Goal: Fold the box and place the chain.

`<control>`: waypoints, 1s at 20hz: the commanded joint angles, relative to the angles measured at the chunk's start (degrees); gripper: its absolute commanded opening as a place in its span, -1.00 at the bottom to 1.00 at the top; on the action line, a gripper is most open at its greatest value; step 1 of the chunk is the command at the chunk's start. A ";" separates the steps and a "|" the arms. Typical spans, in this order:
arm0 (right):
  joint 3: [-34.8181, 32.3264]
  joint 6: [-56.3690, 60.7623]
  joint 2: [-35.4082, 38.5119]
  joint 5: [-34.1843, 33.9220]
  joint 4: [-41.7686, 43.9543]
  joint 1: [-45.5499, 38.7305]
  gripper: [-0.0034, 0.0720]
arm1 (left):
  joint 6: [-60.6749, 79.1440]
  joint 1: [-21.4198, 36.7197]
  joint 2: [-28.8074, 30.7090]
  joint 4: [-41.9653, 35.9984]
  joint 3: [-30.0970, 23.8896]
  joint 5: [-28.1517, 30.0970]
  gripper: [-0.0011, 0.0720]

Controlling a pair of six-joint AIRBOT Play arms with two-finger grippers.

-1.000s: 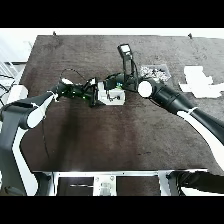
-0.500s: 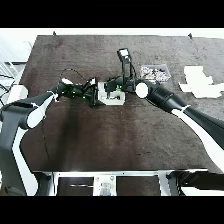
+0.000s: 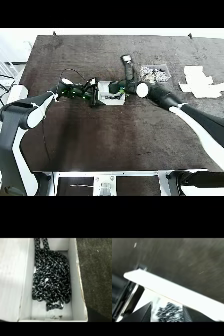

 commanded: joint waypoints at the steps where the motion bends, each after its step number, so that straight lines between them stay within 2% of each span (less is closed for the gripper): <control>1: -0.46 0.00 6.27 6.62 -6.88 -6.05 0.26 | 0.02 0.00 0.00 0.00 -0.02 0.02 0.38; 5: -2.89 1.31 6.40 6.40 -6.73 -19.02 0.27 | 0.02 0.00 0.00 0.00 -0.02 0.02 0.37; 8: -3.06 1.25 -0.31 3.02 0.83 -24.87 0.35 | 0.02 0.00 0.00 0.00 -0.02 0.02 0.38; 9: -2.58 1.20 -3.26 1.51 3.17 -25.46 0.49 | 0.02 0.00 0.00 0.00 -0.02 0.00 0.38; 16: 11.78 1.03 -20.96 1.11 10.36 -21.86 0.48 | 0.02 0.00 0.00 0.00 -0.02 0.00 0.38; 18: 15.23 1.05 -24.22 1.09 12.15 -21.24 0.45 | 0.02 0.00 0.00 0.00 -0.02 -0.04 0.38; 19: 16.59 1.27 -25.55 1.01 12.20 -21.20 0.37 | 0.02 0.00 0.00 0.00 -0.02 -0.02 0.38; 20: 17.53 1.46 -26.75 0.22 12.13 -21.22 0.02 | 0.02 0.00 0.00 0.00 -0.02 -0.02 0.38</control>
